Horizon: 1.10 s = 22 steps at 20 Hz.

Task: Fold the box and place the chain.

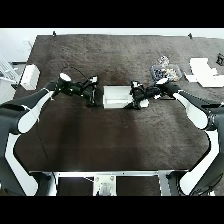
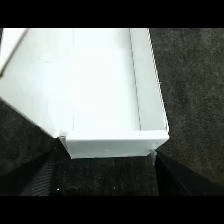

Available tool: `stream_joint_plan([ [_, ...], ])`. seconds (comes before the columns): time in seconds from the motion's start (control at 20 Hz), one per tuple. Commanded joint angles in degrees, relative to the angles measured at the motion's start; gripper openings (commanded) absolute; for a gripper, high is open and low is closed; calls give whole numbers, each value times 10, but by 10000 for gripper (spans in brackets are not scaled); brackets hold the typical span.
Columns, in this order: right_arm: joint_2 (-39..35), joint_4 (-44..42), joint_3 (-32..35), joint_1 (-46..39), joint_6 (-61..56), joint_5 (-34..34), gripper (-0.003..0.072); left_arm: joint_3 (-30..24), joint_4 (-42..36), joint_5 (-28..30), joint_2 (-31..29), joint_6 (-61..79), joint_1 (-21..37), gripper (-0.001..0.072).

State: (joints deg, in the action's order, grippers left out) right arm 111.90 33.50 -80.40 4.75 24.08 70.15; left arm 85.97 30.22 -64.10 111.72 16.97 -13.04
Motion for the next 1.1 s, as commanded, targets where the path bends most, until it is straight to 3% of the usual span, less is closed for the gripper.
stream_joint_plan([
  [0.0,0,0,0,0,0,0,599,0,-10,-5,2,12,0,720],
  [0.65,0,0,0,0,0,0,599,0,10,-9,2,25,0,720],
  [1.05,0,0,0,1,0,0,599,0,-17,-7,8,26,-3,720],
])
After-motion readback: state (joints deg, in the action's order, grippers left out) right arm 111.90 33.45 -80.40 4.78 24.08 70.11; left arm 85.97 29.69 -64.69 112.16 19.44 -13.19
